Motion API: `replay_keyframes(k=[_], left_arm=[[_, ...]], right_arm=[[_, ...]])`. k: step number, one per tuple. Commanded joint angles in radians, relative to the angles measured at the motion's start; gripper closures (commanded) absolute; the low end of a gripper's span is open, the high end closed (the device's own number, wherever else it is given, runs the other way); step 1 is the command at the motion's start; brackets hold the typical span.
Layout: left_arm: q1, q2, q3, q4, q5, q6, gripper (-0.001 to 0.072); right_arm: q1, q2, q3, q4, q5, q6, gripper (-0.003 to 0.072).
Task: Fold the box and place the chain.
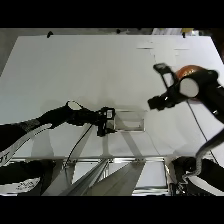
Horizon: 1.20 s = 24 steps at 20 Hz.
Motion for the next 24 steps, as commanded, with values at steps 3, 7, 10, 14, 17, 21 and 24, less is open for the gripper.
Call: replay_keyframes(k=[3,7,10,14,17,21,24], left_arm=[[0.000,0.000,0.001,0.000,0.000,0.000,0.0497],[0.000,0.000,0.001,0.000,0.000,0.000,0.0497],[0.000,0.000,0.001,0.000,0.000,0.000,0.0497],[0.000,0.000,0.001,0.000,0.000,0.000,0.0497],[0.000,0.000,0.001,0.000,0.000,0.000,0.0497],[0.000,0.000,0.001,0.000,0.000,0.000,0.0497],[0.000,0.000,0.001,0.000,0.000,0.000,0.0497]], right_arm=[[-0.403,-0.142,0.077,-0.036,-0.206,-0.187,0.0548],[-0.590,-0.270,0.077,-0.037,-0.319,-0.199,0.0548],[-0.629,-0.341,0.077,-0.037,-0.364,-0.247,0.0547],[-0.630,-0.406,0.077,-0.037,-0.442,-0.231,0.0483],[-0.630,-0.445,0.077,-0.037,-0.462,-0.225,0.0486],[-0.630,-0.485,0.077,-0.035,-0.450,-0.208,0.0488],[-0.630,-0.489,0.077,-0.036,-0.445,-0.208,0.0539]])
